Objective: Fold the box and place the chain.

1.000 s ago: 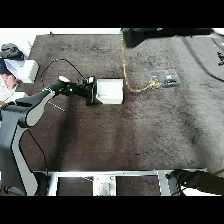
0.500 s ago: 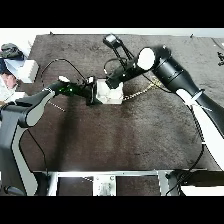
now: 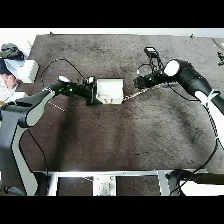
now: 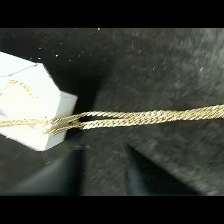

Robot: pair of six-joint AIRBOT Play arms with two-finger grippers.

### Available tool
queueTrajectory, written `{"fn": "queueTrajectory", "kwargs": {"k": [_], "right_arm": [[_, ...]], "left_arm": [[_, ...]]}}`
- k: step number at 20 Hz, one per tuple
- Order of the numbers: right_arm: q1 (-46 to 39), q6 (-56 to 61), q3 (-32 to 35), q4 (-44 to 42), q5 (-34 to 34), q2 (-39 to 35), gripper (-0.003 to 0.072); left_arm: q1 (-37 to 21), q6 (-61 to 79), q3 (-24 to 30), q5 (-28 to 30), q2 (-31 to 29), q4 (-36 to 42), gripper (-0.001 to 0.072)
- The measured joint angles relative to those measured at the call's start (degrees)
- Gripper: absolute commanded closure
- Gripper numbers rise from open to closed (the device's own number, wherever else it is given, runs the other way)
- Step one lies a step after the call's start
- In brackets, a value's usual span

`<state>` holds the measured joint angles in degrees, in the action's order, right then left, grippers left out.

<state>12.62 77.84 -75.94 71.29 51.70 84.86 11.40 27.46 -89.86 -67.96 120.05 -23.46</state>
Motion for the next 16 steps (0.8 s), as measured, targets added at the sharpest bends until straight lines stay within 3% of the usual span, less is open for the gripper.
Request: {"fn": "queueTrajectory", "kwargs": {"k": [9,10,16], "right_arm": [[-9.51,6.69,8.22,1.25,-8.76,0.17,0.0228],[-10.19,7.34,8.68,0.98,-10.27,1.29,0.0344],[-11.63,7.54,9.55,-6.62,-18.91,8.61,0.0349]], "left_arm": [[0.00,0.00,0.00,0.00,0.00,0.00,0.0446],[0.00,0.00,0.00,0.00,0.00,-0.02,0.0446],[0.00,-0.02,0.00,0.00,0.00,0.00,0.0446]]}}
